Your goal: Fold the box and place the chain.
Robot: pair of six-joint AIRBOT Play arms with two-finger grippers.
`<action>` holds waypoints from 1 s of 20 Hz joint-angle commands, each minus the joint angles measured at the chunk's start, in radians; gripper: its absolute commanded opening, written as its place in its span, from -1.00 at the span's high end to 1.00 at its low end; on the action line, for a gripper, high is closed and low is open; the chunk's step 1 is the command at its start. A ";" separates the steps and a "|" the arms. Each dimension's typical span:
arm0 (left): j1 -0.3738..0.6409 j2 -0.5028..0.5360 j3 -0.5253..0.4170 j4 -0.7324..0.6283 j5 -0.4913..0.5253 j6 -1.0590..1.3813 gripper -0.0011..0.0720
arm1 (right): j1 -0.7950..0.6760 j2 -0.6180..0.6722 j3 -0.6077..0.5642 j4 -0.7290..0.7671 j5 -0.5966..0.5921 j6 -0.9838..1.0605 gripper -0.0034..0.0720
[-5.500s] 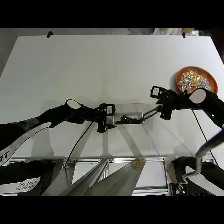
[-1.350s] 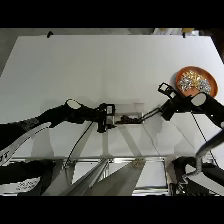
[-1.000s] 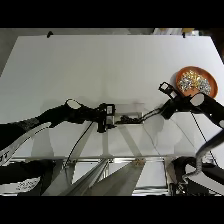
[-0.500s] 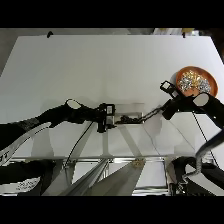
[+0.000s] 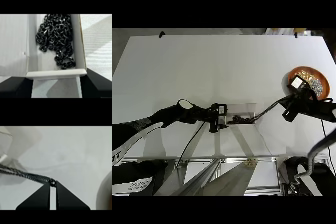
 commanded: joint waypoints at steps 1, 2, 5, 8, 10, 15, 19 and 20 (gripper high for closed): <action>0.000 0.001 0.000 0.000 0.000 0.000 -0.11 | 0.000 0.108 0.001 0.231 0.085 -0.005 0.88; 0.000 0.001 0.000 0.000 0.000 0.000 -0.11 | 0.000 0.114 0.001 0.299 0.098 -0.008 0.88; 0.000 0.001 0.000 0.000 0.000 0.000 -0.11 | 0.038 0.116 0.001 0.438 0.108 -0.036 0.88; 0.000 0.001 0.000 0.000 0.000 0.000 -0.11 | 0.142 0.116 0.001 0.505 0.085 -0.061 0.88; -0.001 0.001 0.000 0.000 0.000 0.000 -0.11 | 0.220 0.116 0.001 0.513 0.024 -0.060 0.88; -0.001 0.001 0.000 0.000 0.000 0.000 -0.11 | 0.373 0.032 0.001 0.511 -0.079 -0.060 0.88; -0.001 0.001 0.000 0.000 0.000 0.000 -0.11 | 0.439 -0.166 0.001 0.500 -0.087 -0.061 0.88; -0.001 0.001 0.000 0.000 0.000 0.000 -0.11 | 0.454 -0.210 0.001 0.494 -0.088 -0.061 0.88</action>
